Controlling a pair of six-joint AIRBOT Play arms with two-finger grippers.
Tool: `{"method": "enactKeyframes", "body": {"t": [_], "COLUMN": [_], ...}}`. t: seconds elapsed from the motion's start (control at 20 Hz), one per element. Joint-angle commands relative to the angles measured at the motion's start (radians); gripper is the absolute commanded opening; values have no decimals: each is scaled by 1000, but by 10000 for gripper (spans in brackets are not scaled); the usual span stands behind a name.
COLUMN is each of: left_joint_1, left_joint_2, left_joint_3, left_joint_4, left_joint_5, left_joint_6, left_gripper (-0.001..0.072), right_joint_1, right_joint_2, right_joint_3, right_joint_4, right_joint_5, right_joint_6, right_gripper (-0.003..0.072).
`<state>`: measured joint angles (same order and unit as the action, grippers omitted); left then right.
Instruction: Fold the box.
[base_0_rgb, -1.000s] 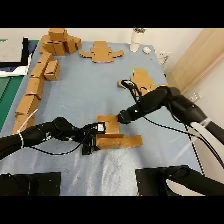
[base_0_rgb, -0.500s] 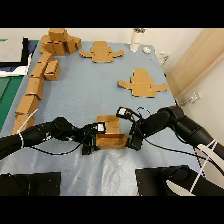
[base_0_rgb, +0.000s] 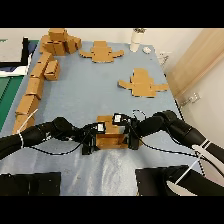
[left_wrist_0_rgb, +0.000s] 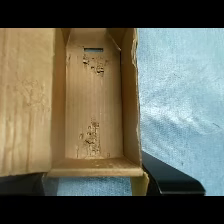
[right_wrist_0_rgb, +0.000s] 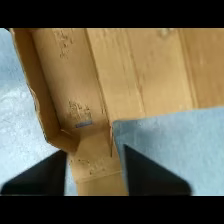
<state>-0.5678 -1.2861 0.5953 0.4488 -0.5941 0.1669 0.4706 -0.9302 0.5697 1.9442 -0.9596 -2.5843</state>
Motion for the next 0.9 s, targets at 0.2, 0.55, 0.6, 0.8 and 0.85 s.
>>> {"method": "enactKeyframes", "body": {"t": [0.2,0.55,0.6,0.8,0.85], "left_joint_1": [0,0,0,0,0], "left_joint_2": [0,0,0,0,0], "left_joint_3": [0,0,0,0,0], "left_joint_4": [0,0,0,0,0], "left_joint_5": [0,0,0,0,0], "left_joint_6": [0,0,0,0,0], "left_gripper": [450,450,450,450,450], "right_joint_1": [74,74,74,74,74], "right_joint_2": [-4,-6,-6,-40,-50], "right_joint_3": [-2,-2,-2,-2,-2], "right_joint_4": [26,63,82,118,122], "right_joint_5": [23,55,60,61,62], "right_joint_6": [-19,-26,-39,-61,-61], "right_gripper": [137,119,119,172,377]}}
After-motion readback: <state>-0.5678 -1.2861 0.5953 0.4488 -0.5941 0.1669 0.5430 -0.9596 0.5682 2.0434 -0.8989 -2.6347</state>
